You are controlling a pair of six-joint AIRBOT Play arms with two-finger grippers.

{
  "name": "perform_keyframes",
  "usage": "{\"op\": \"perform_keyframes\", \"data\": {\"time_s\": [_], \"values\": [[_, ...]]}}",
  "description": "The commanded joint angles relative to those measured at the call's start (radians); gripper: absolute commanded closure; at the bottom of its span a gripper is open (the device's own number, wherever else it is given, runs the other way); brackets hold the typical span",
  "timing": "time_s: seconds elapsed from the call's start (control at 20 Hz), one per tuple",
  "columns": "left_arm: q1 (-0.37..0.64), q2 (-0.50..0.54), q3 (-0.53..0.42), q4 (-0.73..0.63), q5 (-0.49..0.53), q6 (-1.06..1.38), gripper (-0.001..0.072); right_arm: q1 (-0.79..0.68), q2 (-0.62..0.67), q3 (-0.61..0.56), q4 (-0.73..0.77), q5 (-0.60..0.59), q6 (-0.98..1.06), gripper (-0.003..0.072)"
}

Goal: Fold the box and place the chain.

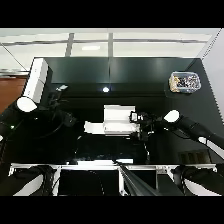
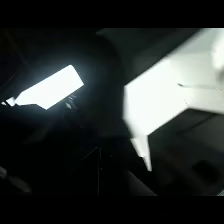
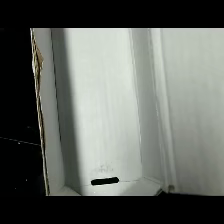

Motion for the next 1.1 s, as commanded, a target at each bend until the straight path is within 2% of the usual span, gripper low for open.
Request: {"op": "perform_keyframes", "data": {"time_s": [0.0,0.1,0.3,0.5,0.8,0.85,0.9,0.95,1.05], "values": [[0.113,-0.059,-0.094,-0.152,0.018,-0.359,0.068,0.0,-0.001,-0.001,0.0,0.001,0.0,0.0529],[0.087,-0.151,-0.113,-0.261,-0.004,-0.23,0.0681,0.0,-0.001,0.0,0.0,0.001,0.0,0.0529],[-0.056,-0.267,-0.1,-0.294,0.062,-0.18,0.0682,0.0,-0.001,0.0,0.0,0.001,0.0,0.0529],[-0.171,-0.278,-0.091,-0.467,0.082,0.027,0.0681,0.0,-0.001,0.0,-0.001,0.001,0.0,0.0529],[-0.15,-0.274,-0.073,-0.498,0.048,0.114,0.0675,0.0,-0.001,-0.001,-0.001,0.002,0.0,0.0529],[-0.144,-0.271,-0.067,-0.498,0.041,0.114,0.0563,0.0,-0.001,0.0,-0.001,0.002,0.0,0.0529],[-0.138,-0.267,-0.058,-0.497,0.029,0.116,0.0301,0.0,-0.001,-0.001,-0.001,0.002,0.0,0.0529],[-0.133,-0.262,-0.048,-0.496,0.022,0.117,0.0146,0.0,-0.001,0.0,-0.001,0.001,0.0,0.0529],[-0.127,-0.259,-0.025,-0.497,0.001,0.117,0.0129,0.0,-0.001,-0.001,-0.001,0.001,0.0,0.0529]]}}
